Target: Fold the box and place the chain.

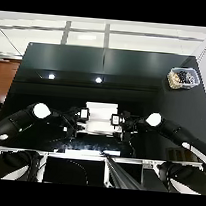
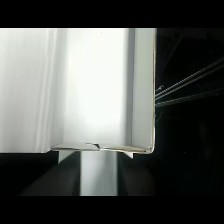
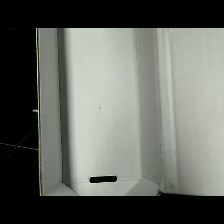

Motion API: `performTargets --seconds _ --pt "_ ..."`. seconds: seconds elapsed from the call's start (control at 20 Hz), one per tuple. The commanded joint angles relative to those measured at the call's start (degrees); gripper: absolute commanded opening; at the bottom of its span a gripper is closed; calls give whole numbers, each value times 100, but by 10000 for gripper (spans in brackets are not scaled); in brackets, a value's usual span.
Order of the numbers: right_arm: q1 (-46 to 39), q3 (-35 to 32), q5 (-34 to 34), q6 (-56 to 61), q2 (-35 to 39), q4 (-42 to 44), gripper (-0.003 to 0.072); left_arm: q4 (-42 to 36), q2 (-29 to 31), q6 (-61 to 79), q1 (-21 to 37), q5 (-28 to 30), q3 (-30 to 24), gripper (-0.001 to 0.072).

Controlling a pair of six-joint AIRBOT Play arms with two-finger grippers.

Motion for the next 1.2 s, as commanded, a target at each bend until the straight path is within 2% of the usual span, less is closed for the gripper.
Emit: performTargets --seconds 0.0,0.25,0.3,0.65,0.7,0.75,0.8,0.85,0.9,0.95,1.05,1.15 --pt "0 -2 2 -2 -2 0 305 -470 -74 4 -9 13 -4 205" --pt "0 -2 0 -2 -2 -2 306 -962 -481 223 -157 114 -4 210" --pt "0 -2 0 0 -2 -2 305 -966 -551 223 -238 170 -4 233" --pt "0 -2 -2 0 -2 -2 305 -901 -553 221 -317 197 -4 233" --pt "0 -2 -2 0 -2 -2 305 -901 -553 223 -317 205 -4 334" --pt "0 -2 -2 0 -2 -2 306 -901 -553 214 -317 236 -4 492" --pt "0 -2 -2 0 -2 -2 305 -901 -553 168 -315 234 -2 459" --pt "0 -2 -2 0 -2 -2 305 -901 -553 170 -315 192 -2 253" --pt "0 -2 2 0 -2 0 305 -901 -553 170 -317 127 2 144" --pt "0 -2 2 0 -2 0 305 -898 -531 166 -315 114 2 144" --pt "0 -2 0 0 -2 0 305 -743 -337 101 -195 -46 9 28" --pt "0 -2 0 0 -2 0 305 -413 76 -479 153 -321 9 28"
